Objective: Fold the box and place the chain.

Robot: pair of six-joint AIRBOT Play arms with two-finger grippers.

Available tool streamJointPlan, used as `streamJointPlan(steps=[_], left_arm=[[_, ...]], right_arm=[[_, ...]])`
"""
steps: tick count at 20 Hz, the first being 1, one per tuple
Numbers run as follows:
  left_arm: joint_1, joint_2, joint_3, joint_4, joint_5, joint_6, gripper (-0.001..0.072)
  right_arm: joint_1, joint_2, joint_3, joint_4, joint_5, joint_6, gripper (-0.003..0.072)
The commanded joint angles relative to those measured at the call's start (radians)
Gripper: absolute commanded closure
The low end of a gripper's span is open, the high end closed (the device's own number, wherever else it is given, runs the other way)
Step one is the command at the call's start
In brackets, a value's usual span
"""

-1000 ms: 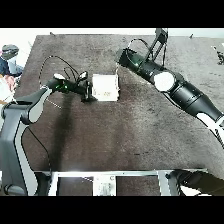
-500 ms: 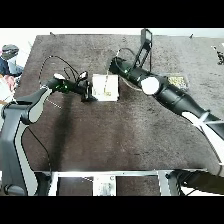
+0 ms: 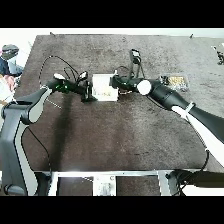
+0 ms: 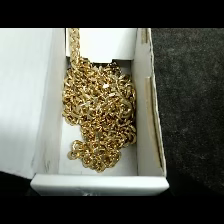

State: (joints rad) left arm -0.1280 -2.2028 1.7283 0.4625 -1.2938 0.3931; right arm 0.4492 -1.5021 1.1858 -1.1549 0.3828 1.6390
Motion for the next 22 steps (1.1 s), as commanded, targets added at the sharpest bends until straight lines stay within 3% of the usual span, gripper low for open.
streamJointPlan(steps=[1, 2, 3, 7, 8, 9, 15, 17, 19, 21, 22], left_arm=[[0.000, 0.001, 0.000, 0.000, 0.000, 0.000, 0.0190], [0.000, 0.001, 0.000, 0.000, 0.000, 0.000, 0.0191], [0.000, 0.001, 0.000, 0.000, 0.000, 0.000, 0.0191], [0.000, 0.001, 0.000, 0.000, 0.000, 0.000, 0.0191], [0.000, 0.001, 0.000, 0.000, 0.000, 0.000, 0.0191], [0.000, 0.001, 0.000, 0.000, 0.000, 0.000, 0.0190], [0.000, 0.001, 0.000, 0.000, 0.000, 0.000, 0.0190], [0.000, 0.001, 0.000, 0.000, 0.000, 0.000, 0.0190], [0.000, 0.001, 0.000, 0.000, 0.000, 0.000, 0.0190], [0.000, 0.001, 0.000, 0.000, 0.000, 0.000, 0.0191], [0.000, 0.001, 0.000, 0.000, 0.000, 0.000, 0.0191]], right_arm=[[-0.150, 0.010, -0.061, -0.031, 0.093, -0.001, 0.0309], [-0.204, 0.010, -0.085, -0.031, 0.098, -0.001, 0.0108], [-0.253, 0.010, -0.107, -0.031, 0.096, -0.002, 0.0076], [-0.420, -0.002, -0.160, -0.030, 0.031, 0.006, 0.0078], [-0.444, -0.007, -0.160, -0.027, 0.013, 0.007, 0.0145], [-0.464, -0.016, -0.160, -0.026, -0.002, 0.007, 0.0160], [-0.502, -0.095, -0.159, 0.016, -0.072, 0.032, 0.0160], [-0.478, -0.129, -0.148, 0.064, -0.102, 0.030, 0.0262], [-0.448, -0.170, -0.117, 0.079, -0.132, 0.030, 0.0268], [-0.435, -0.209, -0.085, 0.091, -0.139, 0.033, 0.0413], [-0.431, -0.222, -0.077, 0.105, -0.145, 0.033, 0.0415]])
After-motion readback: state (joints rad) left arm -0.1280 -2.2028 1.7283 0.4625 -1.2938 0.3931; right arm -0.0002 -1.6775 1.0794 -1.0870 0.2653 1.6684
